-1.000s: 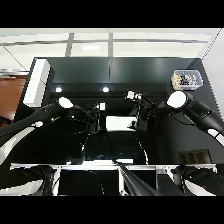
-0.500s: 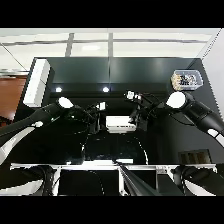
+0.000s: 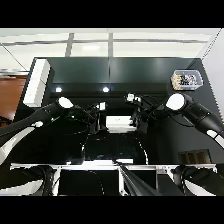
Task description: Fold the box and place the chain.
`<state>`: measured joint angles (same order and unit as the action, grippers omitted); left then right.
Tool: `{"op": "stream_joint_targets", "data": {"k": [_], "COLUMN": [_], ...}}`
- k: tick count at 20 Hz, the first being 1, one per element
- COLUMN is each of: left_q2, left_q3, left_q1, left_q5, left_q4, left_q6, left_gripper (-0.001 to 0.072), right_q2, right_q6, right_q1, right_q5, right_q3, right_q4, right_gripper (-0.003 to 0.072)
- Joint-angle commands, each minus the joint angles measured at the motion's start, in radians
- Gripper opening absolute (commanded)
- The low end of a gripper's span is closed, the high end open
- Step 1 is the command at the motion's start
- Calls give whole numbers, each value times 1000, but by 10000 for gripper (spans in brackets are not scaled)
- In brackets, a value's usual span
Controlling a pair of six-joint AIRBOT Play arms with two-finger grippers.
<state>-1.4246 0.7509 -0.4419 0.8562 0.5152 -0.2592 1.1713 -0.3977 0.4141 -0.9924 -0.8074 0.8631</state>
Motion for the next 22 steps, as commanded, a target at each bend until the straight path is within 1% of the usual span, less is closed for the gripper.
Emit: {"op": "stream_joint_targets", "data": {"k": [1,5,6,7,11,12,14,15,16,17,18,19,20,22], "left_q2": [-1,-1,-1,-1,-1,-1,-1,-1,-1,-1,-1,-1,-1,-1], "left_q3": [0,0,0,0,0,0,0,0,0,0,0,0,0,0], "left_q1": [0,0,0,0,0,0,0,0,0,0,0,0,0,0], "left_q5": [1,1,1,1,1,1,1,1,1,0,1,1,1,3], "left_q4": [0,0,0,0,0,0,0,0,0,0,0,0,0,0], "left_q6": [0,0,0,0,0,0,0,0,0,0,0,0,0,0], "left_gripper": [467,467,467,467,467,467,467,467,467,467,468,467,468,468], "right_q2": [0,0,0,2,10,9,-8,-26,-43,-60,-60,-59,-59,-48], "right_q6": [-2,-3,-2,-3,-9,-22,-103,-182,-278,-416,-530,-584,-583,-579], "right_q1": [0,0,0,0,0,-1,-5,-14,-32,-61,-94,-120,-137,-142], "right_q5": [0,-25,-24,-19,-6,-6,-52,-85,-113,-130,-159,-174,-169,-116], "right_q3": [3,7,12,16,22,21,-11,-39,-61,-66,-60,-34,10,98], "right_q4": [1,1,2,1,2,1,2,2,0,-11,-46,-115,-229,-438], "right_gripper": [256,256,258,279,276,276,274,261,178,168,26,5,5,5]}}
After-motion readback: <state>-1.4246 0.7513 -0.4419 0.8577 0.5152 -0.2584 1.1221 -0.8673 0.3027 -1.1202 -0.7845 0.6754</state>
